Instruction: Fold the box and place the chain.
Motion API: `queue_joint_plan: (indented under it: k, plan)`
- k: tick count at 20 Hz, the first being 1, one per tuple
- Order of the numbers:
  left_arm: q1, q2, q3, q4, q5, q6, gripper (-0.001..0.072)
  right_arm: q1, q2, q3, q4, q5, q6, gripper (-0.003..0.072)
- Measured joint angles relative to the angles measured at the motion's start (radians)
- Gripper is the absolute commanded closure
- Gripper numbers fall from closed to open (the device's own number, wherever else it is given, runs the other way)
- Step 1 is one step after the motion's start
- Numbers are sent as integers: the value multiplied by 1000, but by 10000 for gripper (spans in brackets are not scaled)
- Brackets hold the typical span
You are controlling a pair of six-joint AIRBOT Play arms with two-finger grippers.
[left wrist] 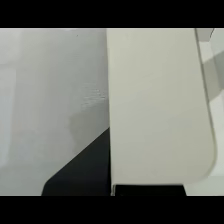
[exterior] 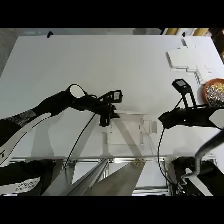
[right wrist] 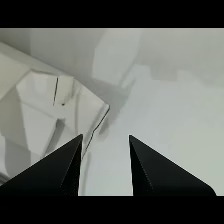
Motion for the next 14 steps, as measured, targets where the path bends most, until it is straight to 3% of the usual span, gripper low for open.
queue_joint_plan:
  k: [14]
  plan:
    - [-3,-84,6,-109,58,166,706,0,0,27,-7,-1,-16,354]
